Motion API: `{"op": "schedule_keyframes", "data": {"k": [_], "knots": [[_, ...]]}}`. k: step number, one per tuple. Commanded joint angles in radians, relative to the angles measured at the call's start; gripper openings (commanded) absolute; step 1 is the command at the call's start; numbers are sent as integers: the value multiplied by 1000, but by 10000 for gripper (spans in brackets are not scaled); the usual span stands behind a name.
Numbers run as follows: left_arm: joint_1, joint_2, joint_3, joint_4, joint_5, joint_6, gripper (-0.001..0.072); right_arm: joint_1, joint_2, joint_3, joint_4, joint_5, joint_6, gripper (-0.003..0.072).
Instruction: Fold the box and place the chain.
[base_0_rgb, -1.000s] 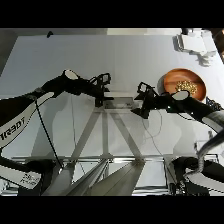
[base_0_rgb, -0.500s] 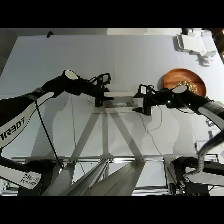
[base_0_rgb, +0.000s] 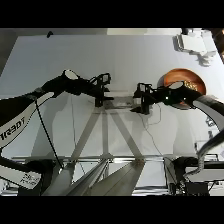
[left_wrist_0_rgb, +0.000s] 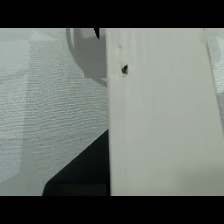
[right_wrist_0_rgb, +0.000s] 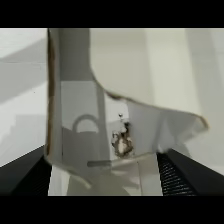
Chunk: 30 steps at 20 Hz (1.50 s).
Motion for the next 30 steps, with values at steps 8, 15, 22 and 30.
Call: {"op": "schedule_keyframes", "data": {"k": [8,15,22,30], "knots": [[-1,-1,0,0,0,0,6,29,-34,5,-4,-11,0,470],[-1,-1,0,0,0,0,6,29,-34,5,-3,-10,0,465],[-1,-1,0,0,0,0,6,29,-34,5,-3,-10,0,465],[-1,-1,0,0,0,0,6,29,-34,5,-3,-10,0,465]]}}
